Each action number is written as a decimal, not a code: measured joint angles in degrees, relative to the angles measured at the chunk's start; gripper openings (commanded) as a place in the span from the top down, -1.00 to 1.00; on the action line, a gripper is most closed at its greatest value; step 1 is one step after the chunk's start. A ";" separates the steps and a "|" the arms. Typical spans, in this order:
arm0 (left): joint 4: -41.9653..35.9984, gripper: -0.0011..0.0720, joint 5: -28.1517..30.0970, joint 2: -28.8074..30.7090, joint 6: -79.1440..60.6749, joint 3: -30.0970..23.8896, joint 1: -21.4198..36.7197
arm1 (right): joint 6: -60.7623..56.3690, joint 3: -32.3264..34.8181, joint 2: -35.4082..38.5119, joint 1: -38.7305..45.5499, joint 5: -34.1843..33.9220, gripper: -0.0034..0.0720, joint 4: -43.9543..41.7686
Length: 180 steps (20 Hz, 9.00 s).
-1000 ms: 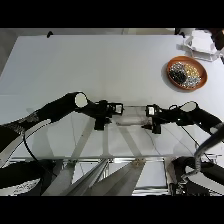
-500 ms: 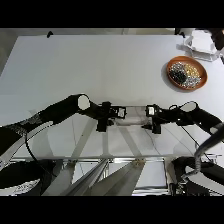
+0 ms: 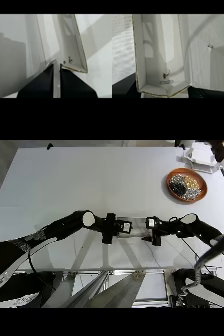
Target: Fold the box and place the chain.
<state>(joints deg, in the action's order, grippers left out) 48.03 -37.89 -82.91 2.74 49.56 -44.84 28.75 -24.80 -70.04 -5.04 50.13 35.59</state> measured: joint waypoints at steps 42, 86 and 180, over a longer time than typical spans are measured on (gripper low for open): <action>-0.87 0.96 -14.25 16.02 50.42 -4.70 16.52 | 0.02 0.00 0.00 0.00 -0.02 0.11 0.00; -22.01 -0.18 -3.06 9.03 60.04 -11.17 9.97 | 0.02 0.00 0.00 0.00 0.00 0.11 0.00; 32.39 0.93 -32.15 -17.27 147.29 27.89 -8.92 | 0.20 -0.02 0.00 -0.02 -0.11 0.11 0.02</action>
<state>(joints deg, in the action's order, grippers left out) 80.42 -70.04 -100.18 150.04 77.45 -53.76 28.95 -24.82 -70.04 -5.06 50.02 35.62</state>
